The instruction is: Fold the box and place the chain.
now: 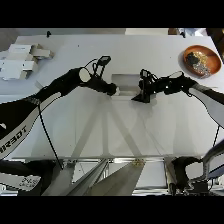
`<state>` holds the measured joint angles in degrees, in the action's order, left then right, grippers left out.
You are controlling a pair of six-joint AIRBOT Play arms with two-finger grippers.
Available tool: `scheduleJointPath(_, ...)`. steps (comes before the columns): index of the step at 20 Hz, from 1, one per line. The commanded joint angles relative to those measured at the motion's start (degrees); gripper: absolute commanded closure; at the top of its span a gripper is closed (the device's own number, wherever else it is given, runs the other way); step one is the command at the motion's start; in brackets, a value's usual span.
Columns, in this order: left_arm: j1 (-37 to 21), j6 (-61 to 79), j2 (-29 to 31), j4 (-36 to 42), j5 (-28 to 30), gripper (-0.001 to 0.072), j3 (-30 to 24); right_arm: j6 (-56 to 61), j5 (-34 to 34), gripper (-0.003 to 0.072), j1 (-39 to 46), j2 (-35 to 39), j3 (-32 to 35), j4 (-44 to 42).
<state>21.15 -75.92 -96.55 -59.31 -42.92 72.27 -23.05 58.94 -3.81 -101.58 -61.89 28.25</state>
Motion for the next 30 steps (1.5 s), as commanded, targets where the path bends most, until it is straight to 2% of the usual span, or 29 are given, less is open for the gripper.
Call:
scheduleJointPath(1, 1.4, -3.5, -0.5, -2.4, -0.3, 0.0251, 0.2, 0.1, 0.0, 0.0089, 0.0, 0.0, 0.0, 0.0)
scheduleJointPath(5, 1.8, -10.3, -0.8, -7.3, -0.3, 0.0288, 1.5, 0.1, 0.0, 0.0089, 0.0, 0.0, 0.0, 0.0)
scheduleJointPath(11, 1.9, -18.9, -1.2, -11.2, -5.2, 0.029, 2.9, 0.1, 0.0, 0.0089, 0.0, 0.0, 0.0, 0.0)
scheduleJointPath(15, 3.4, -23.3, -4.2, -13.2, -8.9, 0.029, 8.0, 0.1, 0.0, 0.0089, 0.0, 0.0, 0.0, 0.0)
scheduleJointPath(17, 4.7, -24.5, -5.9, -13.7, -10.0, 0.0327, 11.1, 0.1, 0.0, 0.0089, 0.0, 0.0, 0.0, 0.0)
scheduleJointPath(20, 6.1, -26.3, -8.5, -14.1, -12.7, 0.0329, 14.6, 0.1, 0.0, 0.0089, 0.0, 0.0, 0.0, 0.0)
scheduleJointPath(24, 7.9, -32.7, -9.9, -22.7, -16.8, 0.0329, 16.7, 0.1, 0.0, 0.0089, 0.0, 0.0, 0.0, 0.0)
scheduleJointPath(26, 7.9, -34.1, -9.9, -24.1, -19.0, 0.033, 17.6, 0.1, 0.0, 0.0089, 0.0, 0.0, 0.0, 0.0)
scheduleJointPath(30, 7.9, -37.2, -9.9, -24.4, -21.0, 0.0419, 18.3, 0.1, 0.0, 0.0089, 0.0, 0.0, 0.0, 0.0)
